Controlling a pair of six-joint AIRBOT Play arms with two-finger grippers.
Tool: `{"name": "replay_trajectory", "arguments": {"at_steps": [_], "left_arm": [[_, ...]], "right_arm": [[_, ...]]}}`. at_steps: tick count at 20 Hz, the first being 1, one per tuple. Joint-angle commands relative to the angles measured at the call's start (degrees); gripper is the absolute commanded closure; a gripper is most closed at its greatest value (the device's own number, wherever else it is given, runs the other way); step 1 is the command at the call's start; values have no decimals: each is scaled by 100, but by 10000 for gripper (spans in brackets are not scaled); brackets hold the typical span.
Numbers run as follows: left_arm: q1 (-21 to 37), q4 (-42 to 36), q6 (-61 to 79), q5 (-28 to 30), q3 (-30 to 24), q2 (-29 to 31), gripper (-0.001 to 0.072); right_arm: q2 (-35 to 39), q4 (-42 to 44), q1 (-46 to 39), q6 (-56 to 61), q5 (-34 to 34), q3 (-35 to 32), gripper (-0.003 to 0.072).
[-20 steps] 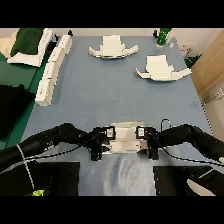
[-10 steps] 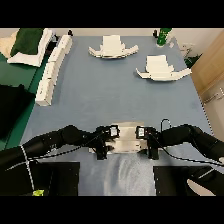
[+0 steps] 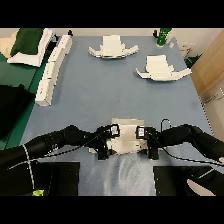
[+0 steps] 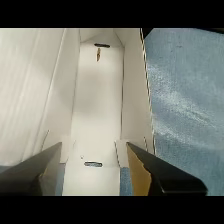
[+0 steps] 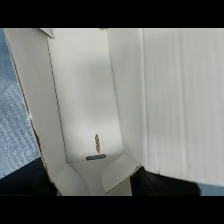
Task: Fold the box.
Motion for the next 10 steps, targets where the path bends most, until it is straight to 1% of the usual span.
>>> {"name": "replay_trajectory", "arguments": {"at_steps": [1,2,3,4,6,7,8,10], "left_arm": [[0,-20,-11,13,4,-7,33],[2,-17,-76,15,4,-4,143],[13,39,-153,11,4,2,477],[13,170,-238,-4,4,35,696],[13,564,-826,-26,4,190,694],[13,957,-1276,-81,4,313,694],[13,1421,-1810,-157,4,455,694],[50,2658,-3279,-455,4,852,695]], "right_arm": [[0,2,4,2,2,4,182],[0,2,4,2,2,7,182],[0,2,4,2,2,4,182],[0,2,4,2,2,7,182],[0,2,4,2,2,7,182],[0,2,4,2,2,7,182],[0,2,4,2,2,7,182],[0,2,4,2,2,7,182]]}}
